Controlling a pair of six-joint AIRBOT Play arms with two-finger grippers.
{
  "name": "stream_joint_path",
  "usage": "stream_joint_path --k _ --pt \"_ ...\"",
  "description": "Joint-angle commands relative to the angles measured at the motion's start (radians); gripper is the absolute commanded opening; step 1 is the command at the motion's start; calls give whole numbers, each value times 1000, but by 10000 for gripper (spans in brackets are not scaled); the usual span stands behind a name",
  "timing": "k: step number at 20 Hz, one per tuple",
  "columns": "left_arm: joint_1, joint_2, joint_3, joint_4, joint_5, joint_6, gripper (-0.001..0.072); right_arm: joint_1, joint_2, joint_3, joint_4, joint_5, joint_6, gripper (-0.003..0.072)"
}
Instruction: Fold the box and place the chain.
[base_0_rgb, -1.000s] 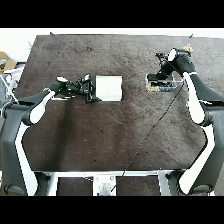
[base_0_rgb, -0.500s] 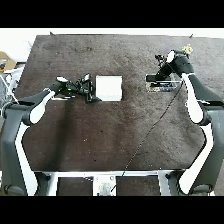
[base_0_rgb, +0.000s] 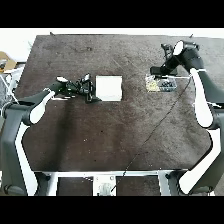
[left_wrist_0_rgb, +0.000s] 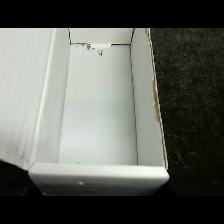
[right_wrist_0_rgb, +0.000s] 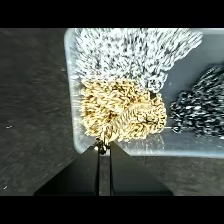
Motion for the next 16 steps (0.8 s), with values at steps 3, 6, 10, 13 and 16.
stream_joint_path --k 3,6,10,13,16 --pt "0 0 0 0 0 0 224 51 195 1 -24 -72 -50 5" --pt "0 0 0 0 0 0 224 108 324 1 -78 -130 -60 5" --pt "0 0 0 0 0 0 224 207 485 1 -198 -255 -60 4" --pt "0 0 0 0 0 0 224 288 577 1 -216 -435 -83 5" --pt "0 0 0 0 0 0 224 381 620 1 -215 -590 -131 4"
